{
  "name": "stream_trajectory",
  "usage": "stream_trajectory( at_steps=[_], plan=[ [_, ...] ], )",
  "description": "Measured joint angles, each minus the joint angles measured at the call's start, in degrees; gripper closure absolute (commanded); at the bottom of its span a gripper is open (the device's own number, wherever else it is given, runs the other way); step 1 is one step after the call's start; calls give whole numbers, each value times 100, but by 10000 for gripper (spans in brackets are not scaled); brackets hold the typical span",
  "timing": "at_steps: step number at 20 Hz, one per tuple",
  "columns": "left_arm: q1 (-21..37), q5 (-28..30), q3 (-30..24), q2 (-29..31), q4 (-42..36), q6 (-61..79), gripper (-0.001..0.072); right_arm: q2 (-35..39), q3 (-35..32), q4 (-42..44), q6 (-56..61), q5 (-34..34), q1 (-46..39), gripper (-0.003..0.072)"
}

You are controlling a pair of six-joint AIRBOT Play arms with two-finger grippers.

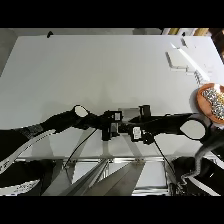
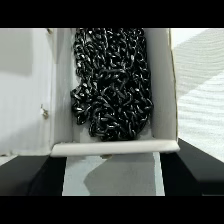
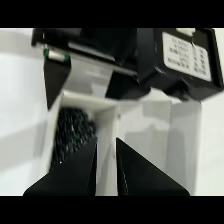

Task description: Fold the box and place the chain.

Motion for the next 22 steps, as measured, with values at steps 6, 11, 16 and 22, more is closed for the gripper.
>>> stream_trajectory(
  at_steps=[6,11,16,22],
  plan=[
    [0,0,0,0,0,0,542,-22,463,-1263,-22,1102,-1084,553],
    [0,0,0,0,0,0,542,-168,435,-1694,-444,1449,-2116,553],
    [0,0,0,0,0,2,542,-671,146,-1808,-603,1399,-2588,550],
    [0,0,0,0,0,0,542,-1447,0,-1812,-671,1126,-2693,550]
  ],
)
